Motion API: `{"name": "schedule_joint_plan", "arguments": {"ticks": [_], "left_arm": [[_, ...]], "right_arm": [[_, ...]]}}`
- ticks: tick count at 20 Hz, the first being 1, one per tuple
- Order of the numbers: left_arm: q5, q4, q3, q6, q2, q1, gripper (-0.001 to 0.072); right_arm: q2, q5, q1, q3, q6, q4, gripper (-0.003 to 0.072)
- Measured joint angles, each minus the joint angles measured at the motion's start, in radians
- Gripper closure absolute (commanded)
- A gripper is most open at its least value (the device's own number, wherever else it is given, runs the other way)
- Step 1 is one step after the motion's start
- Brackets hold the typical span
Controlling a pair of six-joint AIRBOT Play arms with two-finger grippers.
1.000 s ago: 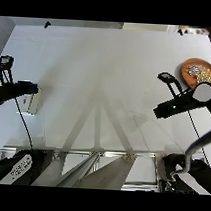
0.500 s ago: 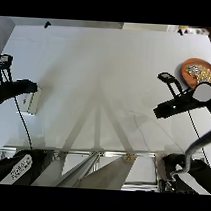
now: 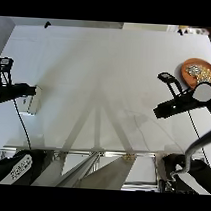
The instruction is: Fold the box and place the chain.
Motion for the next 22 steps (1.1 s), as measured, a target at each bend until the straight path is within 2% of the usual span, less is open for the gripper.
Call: {"name": "schedule_joint_plan", "arguments": {"ticks": [7, 9, 12, 14, 15, 16, 19, 22], "left_arm": [[-0.028, 0.0, 0.001, -0.016, -0.011, 0.0, 0.0706], [-0.047, 0.008, -0.001, -0.016, 0.024, 0.0, 0.0706], [-0.015, 0.007, 0.0, -0.016, 0.13, 0.0, 0.0694], [-0.003, 0.012, 0.0, -0.016, 0.213, 0.0, 0.0565], [-0.002, 0.016, 0.0, -0.016, 0.252, 0.0, 0.0447], [0.0, 0.023, 0.0, -0.016, 0.29, 0.0, 0.0363], [-0.025, 0.045, 0.0, -0.015, 0.37, 0.0, 0.0357], [-0.087, 0.076, 0.0, -0.013, 0.405, 0.0, 0.0357]], "right_arm": [[0.0, 0.0, 0.0, 0.0, 0.0, 0.0, 0.067], [0.0, 0.0, 0.0, 0.0, 0.0, 0.0, 0.067], [0.0, 0.0, 0.0, 0.0, 0.0, 0.0, 0.067], [0.0, 0.0, 0.0, 0.0, 0.0, 0.0, 0.067], [0.0, 0.0, 0.0, 0.0, 0.0, 0.0, 0.067], [0.0, 0.0, 0.0, 0.0, 0.0, 0.0, 0.067], [0.0, 0.0, 0.0, 0.0, 0.0, 0.0, 0.067], [0.0, 0.0, 0.0, 0.0, 0.0, 0.0, 0.067]]}}
